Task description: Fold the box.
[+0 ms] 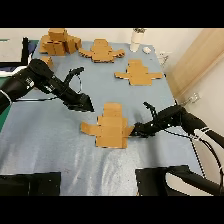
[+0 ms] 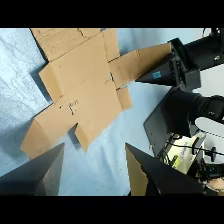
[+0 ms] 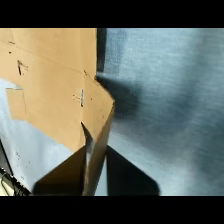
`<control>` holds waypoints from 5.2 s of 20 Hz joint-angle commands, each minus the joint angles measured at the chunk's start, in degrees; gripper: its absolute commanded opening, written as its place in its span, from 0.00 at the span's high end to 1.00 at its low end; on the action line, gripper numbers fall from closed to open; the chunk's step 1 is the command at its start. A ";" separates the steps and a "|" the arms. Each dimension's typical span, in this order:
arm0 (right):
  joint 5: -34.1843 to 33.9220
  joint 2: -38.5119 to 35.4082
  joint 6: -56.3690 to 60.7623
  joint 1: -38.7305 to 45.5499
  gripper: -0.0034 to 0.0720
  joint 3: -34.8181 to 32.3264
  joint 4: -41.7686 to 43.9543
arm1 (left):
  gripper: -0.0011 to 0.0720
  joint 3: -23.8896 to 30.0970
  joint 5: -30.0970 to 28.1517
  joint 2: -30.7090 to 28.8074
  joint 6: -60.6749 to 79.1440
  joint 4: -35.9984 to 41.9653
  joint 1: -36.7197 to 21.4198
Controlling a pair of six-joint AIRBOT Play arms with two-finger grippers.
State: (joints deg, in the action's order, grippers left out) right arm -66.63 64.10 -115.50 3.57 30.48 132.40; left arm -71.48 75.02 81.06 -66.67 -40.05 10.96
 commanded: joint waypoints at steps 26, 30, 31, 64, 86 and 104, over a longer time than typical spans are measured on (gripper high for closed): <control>6.12 -11.41 -8.55 -13.49 0.95 -2.58 1.60 | 0.15 14.99 -7.32 13.66 25.77 25.03 -4.52; 5.73 -11.28 -8.33 -13.49 0.95 -2.58 1.53 | 0.19 14.99 -4.96 13.97 31.89 28.30 -5.07; 5.73 -11.26 -8.33 -13.49 0.95 -2.58 1.53 | 0.19 14.99 -4.07 13.97 33.33 28.26 -5.11; 11.87 -9.53 7.21 -7.43 0.47 16.61 -10.05 | 0.97 14.91 -16.37 5.16 63.32 25.05 10.25; 13.73 -2.27 7.50 -7.65 0.47 16.59 -5.09 | 0.97 31.32 -33.07 -6.49 83.78 27.02 14.08; 14.01 -2.27 7.50 -7.65 0.66 16.59 -5.16 | 0.97 34.64 -30.93 -6.54 83.71 28.50 14.03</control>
State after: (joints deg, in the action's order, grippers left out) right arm -52.58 61.78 -108.03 -4.01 47.03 127.28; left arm -36.86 44.10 74.50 17.10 -11.49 25.02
